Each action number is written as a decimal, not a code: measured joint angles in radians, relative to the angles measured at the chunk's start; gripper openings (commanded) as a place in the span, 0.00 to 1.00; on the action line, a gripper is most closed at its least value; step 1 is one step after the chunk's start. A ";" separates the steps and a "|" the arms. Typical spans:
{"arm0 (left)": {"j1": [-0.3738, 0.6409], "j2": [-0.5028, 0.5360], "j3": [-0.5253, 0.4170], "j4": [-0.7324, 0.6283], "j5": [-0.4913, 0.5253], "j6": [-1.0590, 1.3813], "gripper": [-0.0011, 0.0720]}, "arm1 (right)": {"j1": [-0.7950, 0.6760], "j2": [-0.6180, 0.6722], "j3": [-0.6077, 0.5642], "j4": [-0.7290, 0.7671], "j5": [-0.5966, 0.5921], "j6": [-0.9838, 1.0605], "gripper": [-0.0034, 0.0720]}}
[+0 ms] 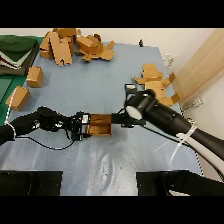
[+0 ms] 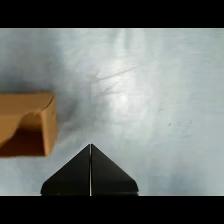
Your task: Fold the box.
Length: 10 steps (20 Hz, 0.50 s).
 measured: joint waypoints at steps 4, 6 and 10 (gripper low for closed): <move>0.000 0.000 0.000 0.000 0.000 0.000 0.54 | -0.275 0.009 -0.140 0.461 -0.354 -0.365 0.05; 0.000 0.000 0.000 0.000 0.000 0.000 0.54 | -0.401 -0.043 -0.170 0.829 -0.424 -0.683 0.05; 0.000 0.000 0.000 0.000 0.001 0.000 0.54 | -0.516 -0.214 -0.173 1.349 -0.357 -1.210 0.05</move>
